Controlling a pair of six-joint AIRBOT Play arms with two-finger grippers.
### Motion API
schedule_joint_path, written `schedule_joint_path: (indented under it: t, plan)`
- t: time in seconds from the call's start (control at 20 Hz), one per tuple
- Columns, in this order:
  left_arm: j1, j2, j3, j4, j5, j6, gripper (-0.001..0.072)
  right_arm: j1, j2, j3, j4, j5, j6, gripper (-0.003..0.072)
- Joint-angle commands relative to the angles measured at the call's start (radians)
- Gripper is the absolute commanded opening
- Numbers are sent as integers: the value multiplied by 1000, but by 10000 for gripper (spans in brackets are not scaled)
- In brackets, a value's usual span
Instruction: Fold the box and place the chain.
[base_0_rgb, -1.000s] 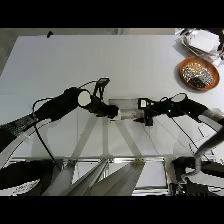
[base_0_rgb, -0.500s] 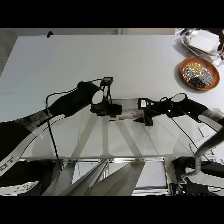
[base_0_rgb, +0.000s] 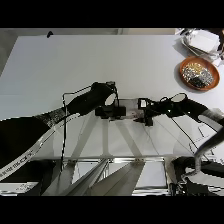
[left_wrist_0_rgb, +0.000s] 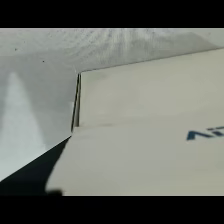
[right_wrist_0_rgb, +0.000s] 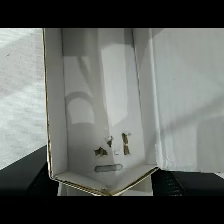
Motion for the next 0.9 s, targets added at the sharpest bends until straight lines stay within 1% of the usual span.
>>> schedule_joint_path:
  t: [0.0, 0.05, 0.15, 0.3, 0.4, 0.55, 0.7, 0.75, 0.8, 0.85]
  plan:
    - [3, -5, 4, 12, 11, -79, 381, 0, 0, 0, 0, 0, 0, 436]
    - [8, -5, 4, 12, 10, -79, 377, 0, 0, 0, 0, 0, 0, 436]
    - [20, -5, 4, 11, 11, -108, 257, 0, 0, 0, 0, 0, 0, 436]
    - [23, -7, 4, 10, 17, -129, 258, 0, 0, 0, 0, 0, 0, 436]
    - [23, -19, 4, -2, -16, -129, 278, 0, 0, 1, 0, 0, 0, 436]
    - [21, -47, 4, -13, -55, -124, 277, 0, 0, 0, 0, 0, 0, 436]
    - [20, -55, 4, -16, -73, -122, 268, 0, 0, 0, 0, 0, 0, 436]
    - [20, -55, 4, -19, -73, -122, 234, 0, 0, 0, 0, 0, 0, 436]
    - [20, -55, 4, -19, -73, -122, 93, 0, 0, 0, 0, 0, 0, 436]
    - [20, -55, 4, -19, -72, -122, 8, 0, 0, 0, 0, 0, 0, 436]
